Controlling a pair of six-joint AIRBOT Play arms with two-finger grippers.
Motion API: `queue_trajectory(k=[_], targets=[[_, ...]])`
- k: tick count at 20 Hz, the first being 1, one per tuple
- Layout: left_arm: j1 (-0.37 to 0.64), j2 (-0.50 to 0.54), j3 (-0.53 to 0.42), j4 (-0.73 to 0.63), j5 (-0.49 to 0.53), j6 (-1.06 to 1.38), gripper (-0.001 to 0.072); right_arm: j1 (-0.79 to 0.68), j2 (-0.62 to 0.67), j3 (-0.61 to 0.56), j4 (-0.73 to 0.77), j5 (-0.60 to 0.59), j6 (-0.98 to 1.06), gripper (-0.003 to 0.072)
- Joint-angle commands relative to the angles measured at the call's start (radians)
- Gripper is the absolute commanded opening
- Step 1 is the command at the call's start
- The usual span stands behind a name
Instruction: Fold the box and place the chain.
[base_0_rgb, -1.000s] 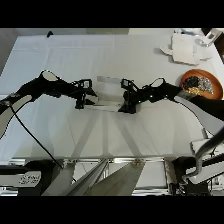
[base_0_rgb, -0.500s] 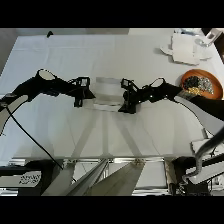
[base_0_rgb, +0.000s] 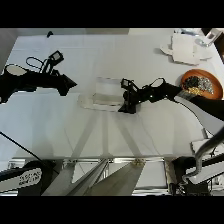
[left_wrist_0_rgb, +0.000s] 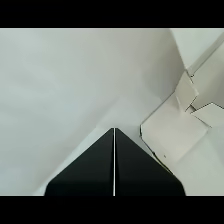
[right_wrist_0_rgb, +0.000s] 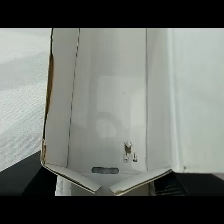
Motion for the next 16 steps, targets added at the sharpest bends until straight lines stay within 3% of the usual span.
queue_trajectory(k=[1,7,10,16], targets=[[0.013,-0.019,-0.038,0.166,-0.021,-0.459,0.0005,0.001,0.001,0.000,0.000,0.000,0.000,0.0528],[-0.124,-0.077,-0.104,0.176,-0.011,-0.598,0.0004,0.001,0.001,0.000,0.000,0.001,0.000,0.0528],[-0.188,-0.103,-0.104,0.173,0.041,-0.626,0.0005,0.001,0.001,0.000,0.000,0.001,0.000,0.0528],[-0.238,-0.114,-0.104,0.091,0.057,-0.625,0.0006,0.001,0.001,0.000,0.000,0.001,0.000,0.0528]])
